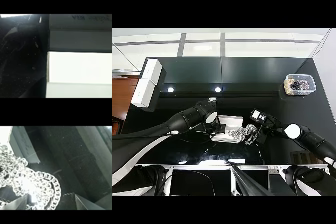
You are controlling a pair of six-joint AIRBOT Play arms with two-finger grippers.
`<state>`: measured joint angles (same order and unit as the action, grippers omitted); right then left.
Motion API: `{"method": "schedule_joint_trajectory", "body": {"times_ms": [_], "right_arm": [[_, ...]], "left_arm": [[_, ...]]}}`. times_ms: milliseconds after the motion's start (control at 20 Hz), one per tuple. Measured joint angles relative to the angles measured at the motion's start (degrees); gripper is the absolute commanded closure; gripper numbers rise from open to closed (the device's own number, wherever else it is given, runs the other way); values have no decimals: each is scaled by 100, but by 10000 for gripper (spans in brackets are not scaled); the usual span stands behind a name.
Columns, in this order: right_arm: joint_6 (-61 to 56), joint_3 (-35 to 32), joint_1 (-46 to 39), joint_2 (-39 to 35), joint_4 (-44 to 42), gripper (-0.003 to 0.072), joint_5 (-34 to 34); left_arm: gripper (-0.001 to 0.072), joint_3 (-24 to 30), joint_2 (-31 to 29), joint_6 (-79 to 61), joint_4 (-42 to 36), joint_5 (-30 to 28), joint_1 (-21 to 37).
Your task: Fold the box and place the chain.
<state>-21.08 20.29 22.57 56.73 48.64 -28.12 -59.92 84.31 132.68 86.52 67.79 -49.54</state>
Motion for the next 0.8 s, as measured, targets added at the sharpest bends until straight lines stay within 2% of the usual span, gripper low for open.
{"method": "schedule_joint_trajectory", "body": {"times_ms": [450, 500, 550, 600, 650, 700, 750, 800], "right_arm": [[-297, 0, 0, 4, 101, -34, -24], [-319, 0, 0, 4, 114, 25, -28], [-343, 0, 0, 4, 122, 166, -37], [-369, 0, 0, 4, 125, 256, -70], [-393, 0, 0, 4, 129, 424, -90], [-420, 0, 0, 4, 131, 646, -107], [-446, 0, 0, 4, 131, 678, -129], [-470, 4, 0, 4, 129, 679, -127]], "left_arm": [[679, 0, 0, 0, 0, 0, 0], [679, 0, 0, 0, 0, 0, 0], [679, 0, 0, 0, 0, 0, 0], [679, 0, 0, 0, 0, 0, 0], [679, 0, 0, 0, 0, 0, 0], [678, 0, 0, 0, 0, 0, 0], [679, 0, 0, 0, 0, 0, 2], [679, 0, 0, 0, 0, 2, 0]]}}
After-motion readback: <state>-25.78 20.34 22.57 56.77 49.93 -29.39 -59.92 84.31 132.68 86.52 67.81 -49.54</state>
